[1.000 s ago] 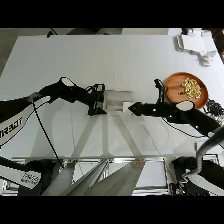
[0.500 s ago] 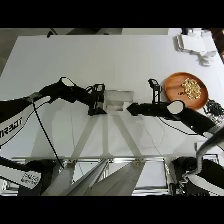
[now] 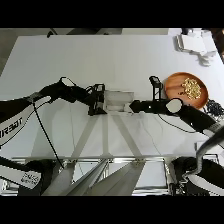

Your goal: Fold the box and place the chain.

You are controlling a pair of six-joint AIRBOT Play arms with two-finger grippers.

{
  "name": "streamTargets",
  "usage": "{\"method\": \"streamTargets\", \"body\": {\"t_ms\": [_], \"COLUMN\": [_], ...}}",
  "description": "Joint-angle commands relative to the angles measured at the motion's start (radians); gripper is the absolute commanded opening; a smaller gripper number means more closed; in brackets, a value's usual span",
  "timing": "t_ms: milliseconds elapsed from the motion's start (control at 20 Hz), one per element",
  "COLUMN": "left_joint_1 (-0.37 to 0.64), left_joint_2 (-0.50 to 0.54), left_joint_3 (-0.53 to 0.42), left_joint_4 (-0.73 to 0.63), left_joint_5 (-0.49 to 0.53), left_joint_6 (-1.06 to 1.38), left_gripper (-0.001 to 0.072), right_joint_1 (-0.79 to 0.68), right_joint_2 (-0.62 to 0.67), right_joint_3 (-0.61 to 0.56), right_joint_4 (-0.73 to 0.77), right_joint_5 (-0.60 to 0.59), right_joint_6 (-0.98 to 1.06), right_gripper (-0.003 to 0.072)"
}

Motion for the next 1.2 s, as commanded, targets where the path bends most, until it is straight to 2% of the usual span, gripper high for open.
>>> {"method": "streamTargets", "body": {"t_ms": [0,50,100,150,350,500,550,700,900,1100,1150], "left_joint_1": [0.0,0.0,0.0,0.0,0.0,0.0,0.0,0.0,0.0,0.0,0.0], "left_joint_2": [0.0,0.0,0.0,0.0,0.0,0.0,0.0,0.0,0.0,0.0,0.0], "left_joint_3": [0.0,0.0,0.0,0.0,0.0,0.0,0.0,0.0,0.0,0.0,0.0], "left_joint_4": [0.0,0.0,0.0,0.0,0.0,0.0,0.0,0.0,0.0,0.0,0.0], "left_joint_5": [0.0,0.0,0.0,0.0,0.0,0.0,0.0,0.0,0.0,0.0,0.0], "left_joint_6": [0.0,0.0,0.0,0.0,0.0,0.0,0.0,0.0,0.0,0.0,0.0], "left_gripper": [0.0214,0.0214,0.0214,0.0214,0.0214,0.0214,0.0214,0.0214,0.0214,0.0214,0.0214], "right_joint_1": [0.001,0.009,0.029,0.055,0.153,0.196,0.21,0.242,0.259,0.285,0.291], "right_joint_2": [-0.012,-0.021,-0.03,-0.038,-0.124,-0.209,-0.226,-0.245,-0.27,-0.298,-0.298], "right_joint_3": [0.091,0.117,0.137,0.151,0.207,0.25,0.266,0.31,0.337,0.34,0.34], "right_joint_4": [-0.193,-0.282,-0.358,-0.412,-0.514,-0.64,-0.699,-0.825,-0.849,-0.849,-0.85], "right_joint_5": [0.125,0.166,0.194,0.203,0.204,0.204,0.203,0.206,0.24,0.278,0.27], "right_joint_6": [0.157,0.238,0.297,0.335,0.457,0.642,0.713,0.831,0.961,0.99,1.012], "right_gripper": [0.0494,0.0497,0.056,0.0581,0.0577,0.051,0.0453,0.0416,0.0337,0.0334,0.0289]}}
